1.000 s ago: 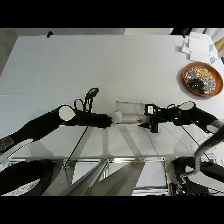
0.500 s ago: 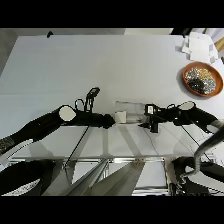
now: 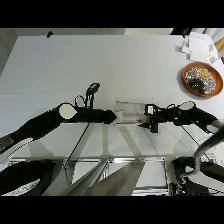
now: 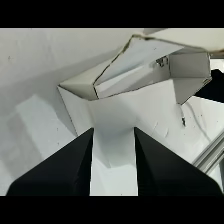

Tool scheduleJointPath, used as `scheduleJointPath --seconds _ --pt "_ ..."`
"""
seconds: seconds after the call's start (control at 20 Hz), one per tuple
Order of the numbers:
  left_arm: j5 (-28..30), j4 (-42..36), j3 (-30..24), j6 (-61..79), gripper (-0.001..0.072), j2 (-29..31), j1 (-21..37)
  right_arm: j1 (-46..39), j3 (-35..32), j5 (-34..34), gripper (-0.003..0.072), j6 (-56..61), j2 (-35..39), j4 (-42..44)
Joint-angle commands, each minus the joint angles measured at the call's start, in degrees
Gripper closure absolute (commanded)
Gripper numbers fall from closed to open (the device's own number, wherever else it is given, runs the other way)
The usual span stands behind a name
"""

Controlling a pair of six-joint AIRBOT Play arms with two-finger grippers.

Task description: Fold the box and place the chain.

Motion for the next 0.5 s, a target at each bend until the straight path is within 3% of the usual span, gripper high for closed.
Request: scheduleJointPath --seconds 0.0,0.05,0.15,0.45 --pt "0.42 1.05 0.81 -0.15 0.0417 -0.28 -0.02 0.04 0.02 0.02 0.0269 0.00 -0.02 0.02" --pt "0.42 1.27 0.81 -0.22 0.0414 -0.55 -0.02 0.04 0.02 0.02 0.0269 0.00 -0.02 0.02" --pt "0.42 1.57 0.81 -0.85 0.0311 -1.16 -0.11 0.04 0.02 0.02 0.0269 0.00 -0.02 0.02" --pt "1.22 5.16 3.13 -3.93 0.0308 -2.82 -1.46 0.04 0.02 0.02 0.0269 0.00 -0.02 0.02"
